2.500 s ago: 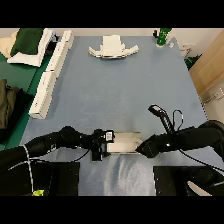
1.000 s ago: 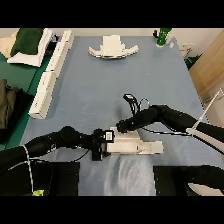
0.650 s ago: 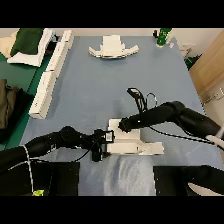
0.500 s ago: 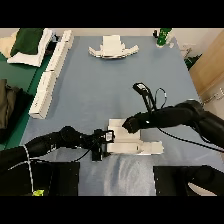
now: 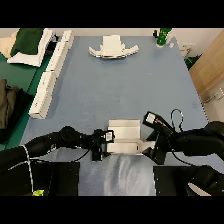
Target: Fold the box.
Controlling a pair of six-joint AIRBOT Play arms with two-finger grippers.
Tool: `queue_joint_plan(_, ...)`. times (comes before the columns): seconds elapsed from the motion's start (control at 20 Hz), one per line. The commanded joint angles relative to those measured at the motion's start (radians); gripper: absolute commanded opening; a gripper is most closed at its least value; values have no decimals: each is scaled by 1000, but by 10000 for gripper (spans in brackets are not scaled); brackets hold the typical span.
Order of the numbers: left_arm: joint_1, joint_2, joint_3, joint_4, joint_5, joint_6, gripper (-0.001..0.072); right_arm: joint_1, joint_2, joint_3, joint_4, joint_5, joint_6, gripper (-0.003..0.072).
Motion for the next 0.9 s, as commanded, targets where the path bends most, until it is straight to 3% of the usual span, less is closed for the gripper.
queue_joint_plan(0.0,0,0,1,0,0,0,483,0,11,-99,-157,93,-239,614)
queue_joint_plan(0.15,0,0,1,0,0,0,483,4,-31,-108,-159,180,-298,614)
queue_joint_plan(0.75,0,0,1,0,0,0,483,102,-162,-108,-151,298,-306,581)
queue_joint_plan(0.8,0,0,1,0,0,0,483,102,-162,-108,-129,306,-321,551)
queue_joint_plan(0.85,0,0,1,1,0,0,484,102,-162,-108,-105,305,-328,442)
